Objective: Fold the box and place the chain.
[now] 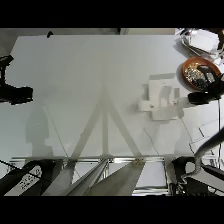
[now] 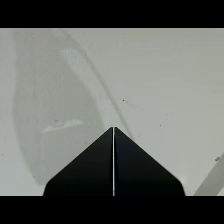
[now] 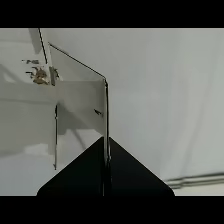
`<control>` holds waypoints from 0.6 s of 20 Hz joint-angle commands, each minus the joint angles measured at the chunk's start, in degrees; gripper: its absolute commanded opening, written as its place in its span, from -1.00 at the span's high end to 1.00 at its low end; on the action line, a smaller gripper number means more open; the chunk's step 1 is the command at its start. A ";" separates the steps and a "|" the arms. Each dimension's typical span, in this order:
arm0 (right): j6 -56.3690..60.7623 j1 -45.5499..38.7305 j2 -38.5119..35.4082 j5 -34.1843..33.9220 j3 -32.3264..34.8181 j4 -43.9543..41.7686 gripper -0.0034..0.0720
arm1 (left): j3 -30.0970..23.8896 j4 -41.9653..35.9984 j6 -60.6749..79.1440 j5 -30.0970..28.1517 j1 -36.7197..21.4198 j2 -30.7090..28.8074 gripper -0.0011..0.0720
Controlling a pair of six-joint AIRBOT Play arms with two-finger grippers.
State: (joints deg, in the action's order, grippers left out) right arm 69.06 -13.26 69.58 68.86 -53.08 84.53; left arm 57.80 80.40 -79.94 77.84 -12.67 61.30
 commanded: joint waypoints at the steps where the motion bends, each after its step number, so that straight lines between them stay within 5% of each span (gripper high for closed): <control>1: -1.95 7.23 -6.36 -5.62 9.18 -14.27 0.87 | 0.00 0.00 0.02 0.00 -0.04 -0.04 0.94; 8: 3.23 23.41 -8.98 -15.78 16.20 -17.42 0.87 | -0.04 -6.16 -2.23 -2.97 0.15 0.00 0.88; 9: 3.67 25.49 -8.98 -16.90 16.20 -17.57 0.87 | -0.04 -7.48 -0.44 -2.60 0.55 0.13 0.57; 10: 4.55 27.26 -8.98 -17.75 16.20 -17.55 0.87 | -0.04 -10.10 3.10 -2.32 1.07 0.50 -0.01; 12: 5.49 30.32 -8.98 -19.19 16.20 -17.53 0.87 | -0.04 -20.24 11.80 -1.27 3.85 2.89 -0.17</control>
State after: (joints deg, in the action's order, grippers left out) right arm 72.29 12.08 60.84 53.17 -37.43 67.88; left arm 57.78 70.87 -76.95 75.70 -11.05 62.37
